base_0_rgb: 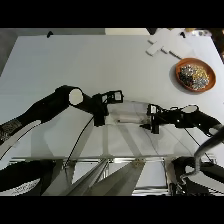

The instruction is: Fold the box and place the chain.

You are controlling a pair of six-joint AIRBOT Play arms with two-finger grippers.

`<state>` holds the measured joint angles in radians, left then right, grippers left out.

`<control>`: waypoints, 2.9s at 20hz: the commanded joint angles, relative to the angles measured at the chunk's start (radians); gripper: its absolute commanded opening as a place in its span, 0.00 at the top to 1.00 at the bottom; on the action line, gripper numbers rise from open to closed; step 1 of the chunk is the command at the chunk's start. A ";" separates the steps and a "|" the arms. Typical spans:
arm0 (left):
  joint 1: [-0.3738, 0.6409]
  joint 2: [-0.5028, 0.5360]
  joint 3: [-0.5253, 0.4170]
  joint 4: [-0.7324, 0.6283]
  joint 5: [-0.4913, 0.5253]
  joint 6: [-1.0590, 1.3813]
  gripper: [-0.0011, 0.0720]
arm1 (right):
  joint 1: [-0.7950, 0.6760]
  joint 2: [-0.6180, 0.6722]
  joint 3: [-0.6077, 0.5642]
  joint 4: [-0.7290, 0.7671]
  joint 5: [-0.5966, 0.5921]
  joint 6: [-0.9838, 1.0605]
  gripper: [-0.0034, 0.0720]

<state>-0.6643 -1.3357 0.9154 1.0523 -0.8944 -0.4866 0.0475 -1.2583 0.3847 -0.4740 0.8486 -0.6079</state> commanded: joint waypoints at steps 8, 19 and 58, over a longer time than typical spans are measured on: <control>0.024 -0.079 -0.057 -0.041 0.069 0.320 0.43 | 0.000 0.000 0.000 0.001 0.000 0.000 0.54; 0.024 -0.095 -0.057 -0.074 0.271 0.528 0.44 | 0.000 0.000 0.000 0.001 0.000 0.000 0.54; -0.084 -0.120 -0.057 -0.327 0.292 0.621 0.71 | 0.000 0.000 0.000 0.001 0.000 0.000 0.54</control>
<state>-0.7364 -1.4551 0.8581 0.7483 -0.6273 0.1349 0.0475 -1.2583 0.3847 -0.4732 0.8490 -0.6071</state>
